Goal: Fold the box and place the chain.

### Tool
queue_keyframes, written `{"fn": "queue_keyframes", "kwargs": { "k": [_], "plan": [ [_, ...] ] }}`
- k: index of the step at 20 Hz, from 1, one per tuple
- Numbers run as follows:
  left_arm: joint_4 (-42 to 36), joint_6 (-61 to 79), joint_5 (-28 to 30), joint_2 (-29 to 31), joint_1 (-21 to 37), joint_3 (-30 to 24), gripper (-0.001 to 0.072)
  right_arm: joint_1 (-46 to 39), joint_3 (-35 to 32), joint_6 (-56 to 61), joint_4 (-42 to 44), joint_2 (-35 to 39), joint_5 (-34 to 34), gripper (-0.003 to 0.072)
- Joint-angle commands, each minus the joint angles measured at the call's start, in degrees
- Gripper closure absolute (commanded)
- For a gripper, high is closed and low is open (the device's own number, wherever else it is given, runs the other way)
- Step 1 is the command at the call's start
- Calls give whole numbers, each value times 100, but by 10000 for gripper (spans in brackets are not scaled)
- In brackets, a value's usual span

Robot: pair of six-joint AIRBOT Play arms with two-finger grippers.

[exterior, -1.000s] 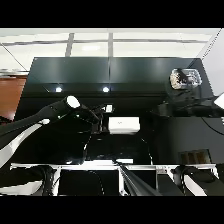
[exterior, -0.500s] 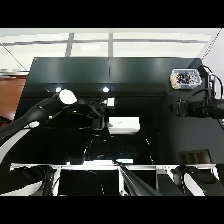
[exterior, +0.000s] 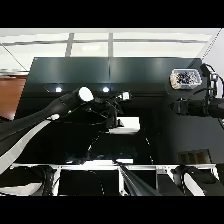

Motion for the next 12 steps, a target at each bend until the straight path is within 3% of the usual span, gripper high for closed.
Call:
{"fn": "queue_keyframes", "kwargs": {
  "k": [1, 5, 12],
  "plan": [
    [20, -103, -306, -162, -63, 68, -4, -4, 7, 0, -7, 4, -33, 670],
    [90, -57, -367, -162, -238, 140, -4, -4, 7, 2, -7, 4, -85, 670],
    [933, -83, -203, -310, -595, 184, -5, -4, 7, 7, -2, 4, -114, 670]
  ]
}}
